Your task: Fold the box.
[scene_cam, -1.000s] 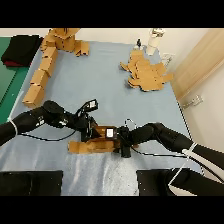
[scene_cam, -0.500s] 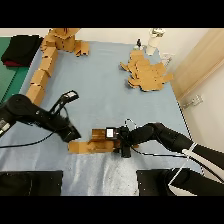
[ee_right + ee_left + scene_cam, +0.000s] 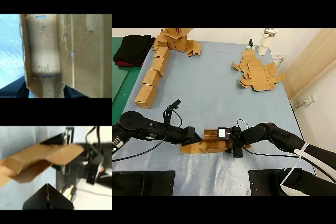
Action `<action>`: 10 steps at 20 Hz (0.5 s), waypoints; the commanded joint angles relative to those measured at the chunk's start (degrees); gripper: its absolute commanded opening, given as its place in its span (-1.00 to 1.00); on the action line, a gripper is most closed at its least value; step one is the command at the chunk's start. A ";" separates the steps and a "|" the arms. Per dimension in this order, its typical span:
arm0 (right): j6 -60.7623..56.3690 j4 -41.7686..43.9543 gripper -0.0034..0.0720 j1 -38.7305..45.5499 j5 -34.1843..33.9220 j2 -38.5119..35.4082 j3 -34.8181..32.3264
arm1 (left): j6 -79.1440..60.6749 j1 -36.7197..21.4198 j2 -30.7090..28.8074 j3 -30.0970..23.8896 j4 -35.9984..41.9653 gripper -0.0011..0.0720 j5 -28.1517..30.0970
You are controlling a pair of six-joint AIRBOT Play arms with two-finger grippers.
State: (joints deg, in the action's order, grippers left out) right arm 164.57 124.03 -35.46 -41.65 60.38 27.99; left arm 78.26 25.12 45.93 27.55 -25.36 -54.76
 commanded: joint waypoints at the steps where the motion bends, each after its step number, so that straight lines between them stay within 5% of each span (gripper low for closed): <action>1: 0.00 0.02 0.46 0.00 0.02 0.00 -0.02 | 1.62 2.51 4.17 -0.17 6.34 -0.94 7.93; 10: 0.00 0.02 0.46 0.00 0.04 0.02 -0.02 | -5.66 4.55 24.09 8.94 7.54 -0.94 13.09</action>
State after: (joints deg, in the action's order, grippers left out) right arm 164.57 124.03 -35.48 -41.63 60.38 27.99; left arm 74.22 29.36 64.12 34.39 -17.85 -42.50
